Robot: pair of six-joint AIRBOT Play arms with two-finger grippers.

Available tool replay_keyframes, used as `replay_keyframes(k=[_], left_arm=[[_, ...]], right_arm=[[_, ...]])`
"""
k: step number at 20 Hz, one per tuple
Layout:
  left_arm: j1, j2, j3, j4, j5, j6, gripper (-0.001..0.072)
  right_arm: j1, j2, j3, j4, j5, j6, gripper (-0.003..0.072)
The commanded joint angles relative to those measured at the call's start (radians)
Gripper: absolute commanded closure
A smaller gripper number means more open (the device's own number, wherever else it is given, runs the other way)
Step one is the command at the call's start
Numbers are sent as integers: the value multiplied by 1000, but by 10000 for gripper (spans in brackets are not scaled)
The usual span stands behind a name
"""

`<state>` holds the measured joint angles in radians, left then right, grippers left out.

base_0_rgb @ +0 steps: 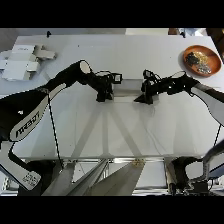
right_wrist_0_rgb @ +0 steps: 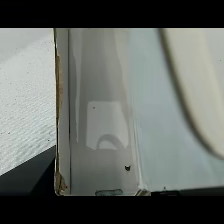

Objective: Fold the box and place the chain.

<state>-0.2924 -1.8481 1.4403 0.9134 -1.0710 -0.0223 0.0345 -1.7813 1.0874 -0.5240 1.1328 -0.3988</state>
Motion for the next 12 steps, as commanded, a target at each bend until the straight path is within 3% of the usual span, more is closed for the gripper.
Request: replay_keyframes(k=[1, 4, 12], left_arm=[[-1, 0, 0, -1, 10, 0, 441], [-1, 7, 0, -2, 10, 0, 550], [-1, 27, 0, -69, 9, 0, 549]], right_arm=[[0, 0, 0, -1, 3, -2, 237], [0, 0, 0, -1, 3, -2, 237], [0, 0, 0, -1, 3, -2, 237]])
